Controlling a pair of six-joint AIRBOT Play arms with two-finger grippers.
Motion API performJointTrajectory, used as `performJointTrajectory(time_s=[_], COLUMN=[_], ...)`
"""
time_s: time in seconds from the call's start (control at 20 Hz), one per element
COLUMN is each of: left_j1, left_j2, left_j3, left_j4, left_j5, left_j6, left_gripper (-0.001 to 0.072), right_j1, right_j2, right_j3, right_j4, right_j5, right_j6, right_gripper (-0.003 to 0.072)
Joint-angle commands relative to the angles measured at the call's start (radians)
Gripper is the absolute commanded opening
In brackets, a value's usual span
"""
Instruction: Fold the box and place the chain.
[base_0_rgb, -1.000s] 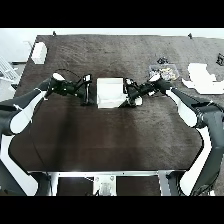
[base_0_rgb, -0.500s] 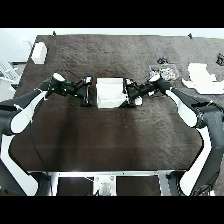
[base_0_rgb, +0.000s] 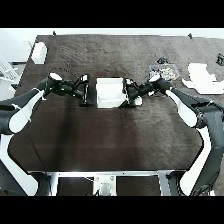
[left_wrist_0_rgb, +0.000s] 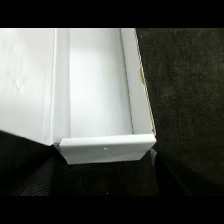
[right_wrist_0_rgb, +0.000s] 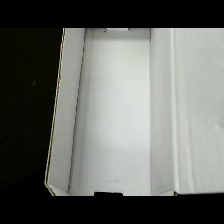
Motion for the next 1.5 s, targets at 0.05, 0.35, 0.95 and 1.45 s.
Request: performJointTrajectory(time_s=[0.05, 0.35, 0.95, 1.45], left_j1=[0.005, -0.013, -0.072, -0.069], left_j2=[0.0, -0.001, -0.066, -0.093], left_j3=[0.0, 0.0, 0.0, 0.0], left_j4=[-0.014, -0.014, -0.107, -0.178], left_j5=[-0.01, 0.032, 0.165, 0.159], left_j6=[0.002, 0.008, 0.058, 0.066], left_gripper=[0.072, 0.072, 0.072, 0.0715], right_j1=[0.0, 0.0, 0.0, 0.001], right_j2=[0.0, 0.0, 0.0, 0.0], right_j3=[0.0, 0.0, 0.0, 0.0], right_j4=[-0.001, -0.001, -0.001, -0.001], right_j5=[0.001, 0.001, 0.001, 0.001], right_j6=[0.0, 0.0, 0.0, 0.0], right_gripper=[0.0511, 0.0511, 0.0511, 0.0511])
